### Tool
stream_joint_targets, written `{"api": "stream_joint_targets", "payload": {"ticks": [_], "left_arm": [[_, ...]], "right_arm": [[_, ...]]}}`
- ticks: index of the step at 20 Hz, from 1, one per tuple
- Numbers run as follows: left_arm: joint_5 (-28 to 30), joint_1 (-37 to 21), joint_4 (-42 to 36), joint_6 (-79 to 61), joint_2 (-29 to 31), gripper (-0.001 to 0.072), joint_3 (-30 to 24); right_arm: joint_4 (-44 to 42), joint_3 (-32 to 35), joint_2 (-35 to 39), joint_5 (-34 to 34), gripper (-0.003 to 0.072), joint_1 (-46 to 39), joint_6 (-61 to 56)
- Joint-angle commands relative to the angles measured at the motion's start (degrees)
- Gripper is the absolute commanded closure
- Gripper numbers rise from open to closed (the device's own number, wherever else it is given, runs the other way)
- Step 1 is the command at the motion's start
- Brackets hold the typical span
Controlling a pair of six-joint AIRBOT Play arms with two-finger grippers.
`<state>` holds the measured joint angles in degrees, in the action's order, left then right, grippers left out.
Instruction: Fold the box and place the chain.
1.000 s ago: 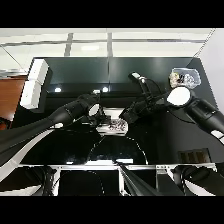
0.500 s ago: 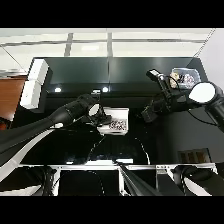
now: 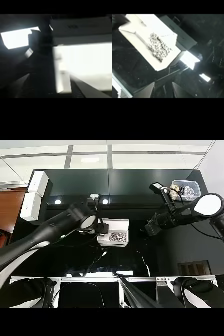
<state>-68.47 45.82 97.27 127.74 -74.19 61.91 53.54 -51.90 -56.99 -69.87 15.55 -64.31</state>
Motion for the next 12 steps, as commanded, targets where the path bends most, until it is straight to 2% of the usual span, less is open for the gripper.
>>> {"api": "stream_joint_targets", "payload": {"ticks": [1,2,3,5,6,7,8,9,12], "left_arm": [[-0.3,-2.1,10.9,-3.1,10.8,0.0145,-6.0],[1.3,-5.2,10.0,-4.1,13.9,0.0145,-9.6],[4.1,-9.6,5.2,-7.6,16.7,0.0145,-13.8],[13.3,-19.3,-16.9,-26.6,19.6,0.0145,-22.1],[15.3,-23.8,-32.5,-44.2,19.3,0.0145,-25.3],[14.6,-27.1,-45.7,-61.2,18.4,0.0144,-27.6],[12.2,-29.4,-55.2,-78.8,17.5,0.0128,-29.1],[10.9,-30.1,-58.2,-91.9,16.7,0.001,-29.9],[11.9,-29.5,-58.6,-114.8,14.1,0.0,-30.2]], "right_arm": [[0.1,0.0,0.1,2.0,0.0412,-0.1,0.0],[0.2,0.0,0.1,2.6,0.0412,-0.1,0.0],[0.2,0.0,0.1,3.0,0.0412,-0.1,0.0],[0.2,0.0,0.1,3.5,0.0412,-0.1,-0.4],[0.2,0.0,0.1,3.7,0.0412,-0.1,-0.4],[0.2,0.0,0.1,3.9,0.0412,-0.1,-0.4],[0.3,0.0,0.1,4.2,0.0412,-0.1,-0.4],[0.3,0.0,0.1,4.7,0.0412,-0.1,-0.4],[0.3,0.0,0.1,6.3,0.0411,-0.1,-0.5]]}}
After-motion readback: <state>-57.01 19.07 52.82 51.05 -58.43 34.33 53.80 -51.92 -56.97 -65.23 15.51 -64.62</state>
